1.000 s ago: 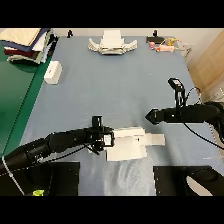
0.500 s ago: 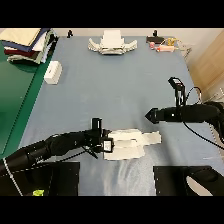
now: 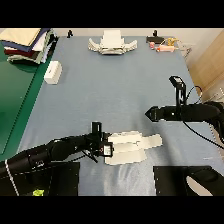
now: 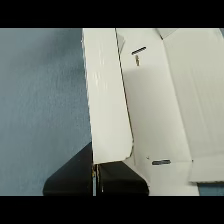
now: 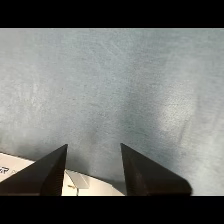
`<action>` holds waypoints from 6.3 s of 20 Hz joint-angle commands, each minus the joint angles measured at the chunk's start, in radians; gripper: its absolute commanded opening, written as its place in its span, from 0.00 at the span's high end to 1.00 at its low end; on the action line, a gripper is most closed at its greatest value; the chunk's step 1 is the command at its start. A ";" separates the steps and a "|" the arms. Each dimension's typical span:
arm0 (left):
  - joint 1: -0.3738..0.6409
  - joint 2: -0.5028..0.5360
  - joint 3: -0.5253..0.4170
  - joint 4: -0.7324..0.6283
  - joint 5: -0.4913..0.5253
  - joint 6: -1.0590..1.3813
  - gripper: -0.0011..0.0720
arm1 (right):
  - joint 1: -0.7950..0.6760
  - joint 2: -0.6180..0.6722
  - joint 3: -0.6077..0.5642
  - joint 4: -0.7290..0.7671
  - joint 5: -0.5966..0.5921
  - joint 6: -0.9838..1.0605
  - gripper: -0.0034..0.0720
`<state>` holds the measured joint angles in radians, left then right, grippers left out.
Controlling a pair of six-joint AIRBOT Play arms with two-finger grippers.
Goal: Fold the box.
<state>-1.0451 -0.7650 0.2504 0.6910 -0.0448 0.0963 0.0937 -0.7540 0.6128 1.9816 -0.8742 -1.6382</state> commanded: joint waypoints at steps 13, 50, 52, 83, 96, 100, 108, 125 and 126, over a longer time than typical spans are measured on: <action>-0.002 0.075 -0.006 -0.089 -0.193 -0.114 0.97 | 0.000 0.001 0.000 0.005 0.003 0.000 0.25; 0.185 -0.014 0.143 -0.092 -0.495 -0.137 0.97 | 0.000 0.000 0.000 0.005 0.002 0.000 0.26; 0.201 -0.014 0.143 -0.093 -0.501 -0.135 0.97 | 0.000 0.000 0.000 0.005 0.002 0.000 0.26; 0.241 -0.070 0.143 -0.145 -0.645 -0.044 0.97 | 0.000 0.058 0.000 -0.080 -0.412 0.000 0.95; 0.241 -0.070 0.143 -0.145 -0.644 -0.044 0.97 | 0.642 0.379 -0.202 -0.077 -0.521 -0.330 0.95; 0.241 -0.070 0.143 -0.145 -0.644 -0.044 0.97 | 0.923 0.266 -0.205 -0.219 -0.362 -0.335 0.32; 0.241 -0.070 0.143 -0.145 -0.644 -0.044 0.97 | 1.055 -0.003 -0.205 -0.383 -0.063 -0.309 0.25; 0.241 -0.070 0.143 -0.145 -0.644 -0.044 0.97 | 1.055 0.149 -0.203 -0.591 -0.131 0.146 0.25; 0.241 -0.070 0.143 -0.145 -0.644 -0.044 0.97 | 1.055 0.166 -0.203 -0.601 -0.147 0.188 0.25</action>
<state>-0.8043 -0.8349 0.3939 0.5457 -0.6895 0.0521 1.1488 -0.6422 0.4095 1.3956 -0.9737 -1.5517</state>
